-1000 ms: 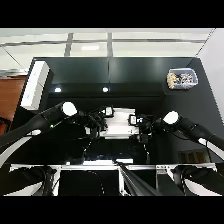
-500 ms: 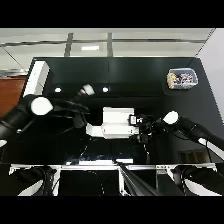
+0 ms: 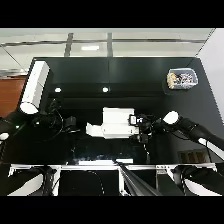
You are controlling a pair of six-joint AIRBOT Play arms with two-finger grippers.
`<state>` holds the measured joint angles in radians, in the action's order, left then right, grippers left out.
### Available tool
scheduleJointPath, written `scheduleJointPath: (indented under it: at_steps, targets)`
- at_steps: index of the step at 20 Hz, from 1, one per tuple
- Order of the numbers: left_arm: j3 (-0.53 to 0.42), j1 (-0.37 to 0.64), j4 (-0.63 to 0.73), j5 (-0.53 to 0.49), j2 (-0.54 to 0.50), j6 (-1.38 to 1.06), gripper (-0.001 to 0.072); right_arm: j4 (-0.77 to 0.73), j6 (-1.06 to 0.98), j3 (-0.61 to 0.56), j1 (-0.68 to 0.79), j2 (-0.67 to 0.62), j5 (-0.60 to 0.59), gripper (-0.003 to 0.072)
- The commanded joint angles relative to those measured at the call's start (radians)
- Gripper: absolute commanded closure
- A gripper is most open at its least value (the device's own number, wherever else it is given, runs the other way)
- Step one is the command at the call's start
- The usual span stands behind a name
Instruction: Fold the box and place the chain.
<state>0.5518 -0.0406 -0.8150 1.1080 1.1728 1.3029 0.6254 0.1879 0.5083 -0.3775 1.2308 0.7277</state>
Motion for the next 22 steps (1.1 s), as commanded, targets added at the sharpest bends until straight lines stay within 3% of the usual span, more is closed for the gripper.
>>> scheduleJointPath:
  at_steps: [1, 4, 7, 10, 11, 12, 14, 15, 22]
  targets:
    - [-0.023, -0.038, 0.111, -0.021, 0.097, -0.013, 0.0683, 0.0, 0.0, 0.0, 0.0, 0.0, 0.001, 0.0456]
    - [-0.022, -0.114, 0.139, -0.089, 0.135, -0.014, 0.0682, 0.0, 0.0, 0.0, -0.001, 0.0, 0.001, 0.0456]
    - [-0.006, -0.148, 0.151, -0.093, 0.182, -0.057, 0.0682, 0.0, 0.0, 0.0, 0.0, 0.0, 0.001, 0.0456]
    - [0.012, -0.17, 0.267, -0.067, 0.199, -0.176, 0.068, 0.0, 0.0, 0.0, -0.001, 0.0, 0.001, 0.0456]
    - [0.022, -0.172, 0.286, -0.043, 0.201, -0.204, 0.0638, 0.0, 0.0, 0.0, -0.001, 0.0, 0.001, 0.0456]
    - [0.037, -0.172, 0.271, -0.024, 0.201, -0.216, 0.0485, 0.0, 0.0, 0.0, -0.001, 0.0, 0.001, 0.0456]
    - [0.065, -0.172, 0.243, 0.006, 0.201, -0.218, 0.0047, 0.0, 0.0, 0.0, -0.001, 0.0, 0.001, 0.0456]
    - [0.074, -0.172, 0.243, 0.013, 0.201, -0.218, -0.0008, 0.0, 0.0, 0.0, -0.001, 0.0, 0.001, 0.0456]
    - [0.13, -0.172, 0.245, 0.026, 0.201, -0.218, -0.0007, 0.0, 0.0, 0.0, -0.001, 0.0, 0.001, 0.0456]
